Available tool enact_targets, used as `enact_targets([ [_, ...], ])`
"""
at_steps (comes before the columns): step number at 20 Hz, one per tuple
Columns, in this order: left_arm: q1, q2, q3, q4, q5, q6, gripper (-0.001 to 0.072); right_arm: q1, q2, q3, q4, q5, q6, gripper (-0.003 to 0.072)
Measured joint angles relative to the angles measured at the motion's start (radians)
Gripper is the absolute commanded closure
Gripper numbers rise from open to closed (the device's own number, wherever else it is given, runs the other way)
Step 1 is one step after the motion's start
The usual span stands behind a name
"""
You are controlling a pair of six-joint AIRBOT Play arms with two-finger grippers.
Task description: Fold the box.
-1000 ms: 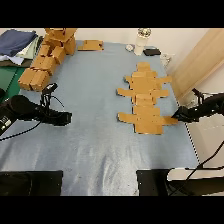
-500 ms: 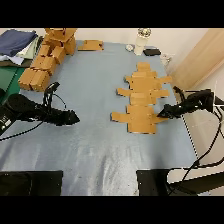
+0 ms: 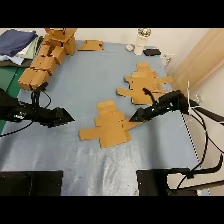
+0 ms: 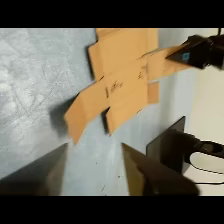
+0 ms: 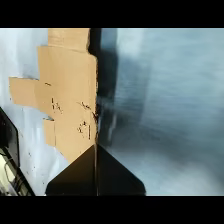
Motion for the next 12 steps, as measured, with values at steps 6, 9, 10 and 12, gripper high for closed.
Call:
enact_targets([
  [6, 0.057, -0.091, -0.008, 0.0, -0.032, 0.028, 0.0108, 0.201, 0.167, -0.171, 0.035, 0.238, -0.043, 0.0688],
  [9, 0.063, -0.174, -0.015, -0.008, -0.015, 0.064, 0.0108, 0.272, 0.21, -0.201, 0.038, 0.293, -0.047, 0.0688],
  [10, 0.064, -0.199, -0.016, -0.021, -0.005, 0.081, 0.0108, 0.296, 0.22, -0.206, 0.039, 0.304, -0.045, 0.0688],
  [12, 0.065, -0.246, -0.018, -0.057, 0.011, 0.123, 0.0107, 0.339, 0.238, -0.212, 0.042, 0.316, -0.039, 0.0688],
])
